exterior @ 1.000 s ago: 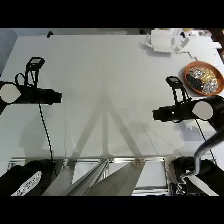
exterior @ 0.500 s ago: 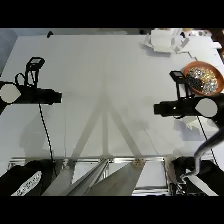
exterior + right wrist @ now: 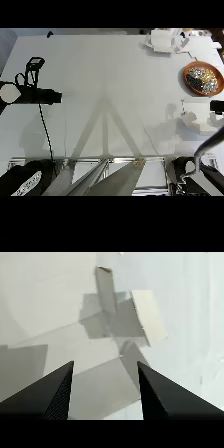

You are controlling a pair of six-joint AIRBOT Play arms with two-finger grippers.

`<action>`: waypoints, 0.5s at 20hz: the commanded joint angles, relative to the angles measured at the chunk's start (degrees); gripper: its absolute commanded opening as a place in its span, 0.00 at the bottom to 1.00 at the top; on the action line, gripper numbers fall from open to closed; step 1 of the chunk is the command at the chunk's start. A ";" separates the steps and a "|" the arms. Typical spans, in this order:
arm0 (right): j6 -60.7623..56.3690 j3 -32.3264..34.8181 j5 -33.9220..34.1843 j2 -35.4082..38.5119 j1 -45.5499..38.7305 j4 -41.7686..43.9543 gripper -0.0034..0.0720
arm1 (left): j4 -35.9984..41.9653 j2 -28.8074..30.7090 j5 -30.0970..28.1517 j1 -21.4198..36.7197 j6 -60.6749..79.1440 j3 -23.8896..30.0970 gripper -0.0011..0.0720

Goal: Fold the box and place the chain.

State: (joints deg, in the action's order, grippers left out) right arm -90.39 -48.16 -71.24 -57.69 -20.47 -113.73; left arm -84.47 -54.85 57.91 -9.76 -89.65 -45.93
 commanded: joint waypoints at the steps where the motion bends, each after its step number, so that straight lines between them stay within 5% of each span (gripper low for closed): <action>1: 6.01 -0.74 0.39 -6.14 -4.72 -5.46 0.73 | -0.02 0.02 -0.02 0.04 0.02 0.02 0.02; 10: 4.81 -0.94 4.33 -16.98 -4.13 -14.45 0.74 | -0.02 0.02 -0.02 0.04 0.02 0.02 0.02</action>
State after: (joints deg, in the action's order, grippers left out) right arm -85.19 -49.04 -68.42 -71.29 -24.47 -126.21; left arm -84.49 -54.85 57.91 -9.76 -89.65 -45.93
